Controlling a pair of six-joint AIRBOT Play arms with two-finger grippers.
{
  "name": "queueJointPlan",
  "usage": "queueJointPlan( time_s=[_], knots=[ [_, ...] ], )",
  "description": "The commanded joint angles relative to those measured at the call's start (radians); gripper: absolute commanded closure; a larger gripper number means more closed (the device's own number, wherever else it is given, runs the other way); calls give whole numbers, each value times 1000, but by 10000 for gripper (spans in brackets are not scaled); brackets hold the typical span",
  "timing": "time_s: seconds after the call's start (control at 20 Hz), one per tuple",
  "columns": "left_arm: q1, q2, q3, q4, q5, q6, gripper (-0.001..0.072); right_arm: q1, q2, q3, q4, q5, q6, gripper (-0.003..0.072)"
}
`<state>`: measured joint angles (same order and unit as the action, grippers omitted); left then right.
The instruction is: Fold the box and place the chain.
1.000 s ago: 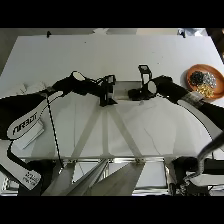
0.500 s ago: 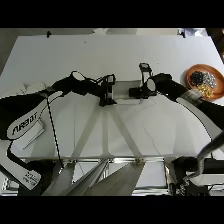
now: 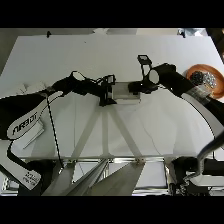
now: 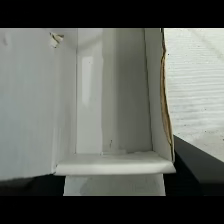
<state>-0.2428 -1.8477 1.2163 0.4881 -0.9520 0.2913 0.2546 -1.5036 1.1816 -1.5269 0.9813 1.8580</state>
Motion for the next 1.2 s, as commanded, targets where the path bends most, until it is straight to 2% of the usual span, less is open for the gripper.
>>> queueJointPlan(
  time_s=[0.0,0.1,0.25,0.55,0.65,0.85,0.95,1.05,1.15],
  knots=[
    [0,1,1,-1,-2,-4,426,-33,21,9,-38,173,-24,271],
    [0,1,1,-1,-2,-4,426,-65,39,9,-52,219,-35,272],
    [0,1,1,-1,-3,-4,426,-126,85,9,-64,214,-99,273],
    [0,1,1,-1,-2,-4,426,-317,171,9,-185,191,-239,279],
    [0,1,1,-1,-2,-4,426,-413,172,9,-228,161,-249,279],
    [0,1,1,-1,-2,-4,426,-631,170,9,-222,11,-257,278],
    [0,1,1,-1,-2,-4,426,-724,151,9,-221,-19,-306,277],
    [0,1,1,-1,-2,-4,426,-807,107,9,-200,-28,-337,267],
    [0,1,1,-1,-3,-4,426,-874,60,9,-132,-71,-346,224]
  ],
)
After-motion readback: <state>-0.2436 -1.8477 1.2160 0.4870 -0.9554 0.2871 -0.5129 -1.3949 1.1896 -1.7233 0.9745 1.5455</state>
